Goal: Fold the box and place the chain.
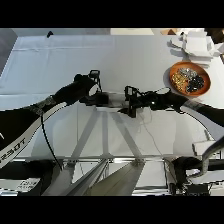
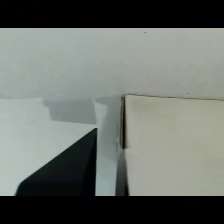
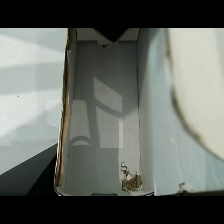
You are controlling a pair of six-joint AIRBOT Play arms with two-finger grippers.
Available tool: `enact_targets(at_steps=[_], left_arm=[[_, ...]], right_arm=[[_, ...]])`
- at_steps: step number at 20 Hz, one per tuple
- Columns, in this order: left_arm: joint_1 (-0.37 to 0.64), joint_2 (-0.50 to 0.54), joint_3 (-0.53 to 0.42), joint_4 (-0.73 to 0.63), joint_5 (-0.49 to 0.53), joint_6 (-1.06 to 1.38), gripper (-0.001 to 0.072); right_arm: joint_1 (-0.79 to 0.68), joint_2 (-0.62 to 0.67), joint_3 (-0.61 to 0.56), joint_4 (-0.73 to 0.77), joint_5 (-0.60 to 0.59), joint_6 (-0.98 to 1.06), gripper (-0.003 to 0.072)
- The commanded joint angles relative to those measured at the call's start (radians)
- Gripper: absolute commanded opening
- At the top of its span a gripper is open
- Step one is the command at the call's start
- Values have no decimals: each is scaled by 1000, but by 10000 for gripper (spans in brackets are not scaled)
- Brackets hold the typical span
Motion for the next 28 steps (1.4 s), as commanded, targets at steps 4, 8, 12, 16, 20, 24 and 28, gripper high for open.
enact_targets(at_steps=[4, 8, 12, 16, 20, 24, 28], left_arm=[[0, -1, 1, -29, -12, -26, 4], [2, 7, 1, -30, -18, -18, 48], [23, 74, 0, -41, -35, 77, 404], [101, 158, 0, -131, -175, 285, 404], [241, 204, -1, -462, -335, 790, 405], [352, 210, -23, -692, -359, 1165, 404], [407, 210, -93, -705, -247, 1584, 527]], right_arm=[[-1, 0, 1, 0, 0, 0, 498], [-1, 0, 1, 0, 0, 0, 498], [-1, 0, 1, 0, 0, 0, 498], [-1, 0, 1, 0, 0, 0, 498], [-1, 0, 1, 0, 0, 0, 498], [-1, 0, 1, 0, 0, 0, 498], [-1, 0, 1, 0, 0, 0, 498]])
